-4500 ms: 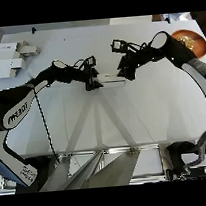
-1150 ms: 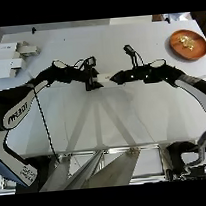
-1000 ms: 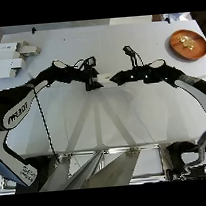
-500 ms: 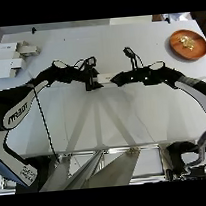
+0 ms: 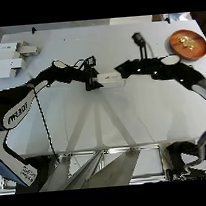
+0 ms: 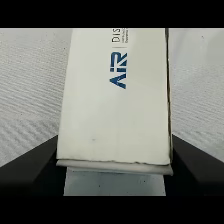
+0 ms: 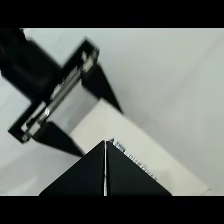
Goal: Fold the box and place the chain.
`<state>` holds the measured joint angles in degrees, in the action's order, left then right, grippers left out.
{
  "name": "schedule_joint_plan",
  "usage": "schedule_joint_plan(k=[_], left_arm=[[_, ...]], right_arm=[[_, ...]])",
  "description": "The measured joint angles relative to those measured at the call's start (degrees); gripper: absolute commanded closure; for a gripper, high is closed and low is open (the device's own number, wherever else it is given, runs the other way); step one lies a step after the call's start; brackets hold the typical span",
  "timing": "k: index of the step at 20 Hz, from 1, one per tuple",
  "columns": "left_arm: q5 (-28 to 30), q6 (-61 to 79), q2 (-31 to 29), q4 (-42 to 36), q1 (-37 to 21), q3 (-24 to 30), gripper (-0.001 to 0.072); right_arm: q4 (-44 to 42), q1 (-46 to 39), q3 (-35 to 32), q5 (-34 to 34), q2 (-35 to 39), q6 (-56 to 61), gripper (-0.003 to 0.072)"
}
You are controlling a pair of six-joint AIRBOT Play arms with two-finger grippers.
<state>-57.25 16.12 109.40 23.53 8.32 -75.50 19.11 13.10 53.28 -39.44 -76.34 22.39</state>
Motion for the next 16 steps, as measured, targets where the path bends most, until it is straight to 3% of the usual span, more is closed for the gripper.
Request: schedule_joint_plan(k=[3, 8, 13, 16], left_arm=[[0.0, 0.1, 0.0, 0.0, 0.0, 0.0, 0.0314], [0.0, 0.2, 0.0, 0.0, 0.0, 0.0, 0.0314], [0.0, 0.2, 0.0, 0.1, 0.0, 0.0, 0.0314], [0.0, 0.2, 0.0, 0.1, 0.0, 0.0, 0.0314]], right_arm=[[6.2, -2.6, 0.0, 3.0, 6.9, 2.8, 0.0673], [24.1, -11.5, 0.0, 5.2, 16.8, 19.6, 0.0674], [46.3, -19.4, 0.0, -1.6, 20.0, 36.7, 0.0674], [53.7, -20.9, 0.0, -5.5, 20.3, 41.5, 0.0673]])
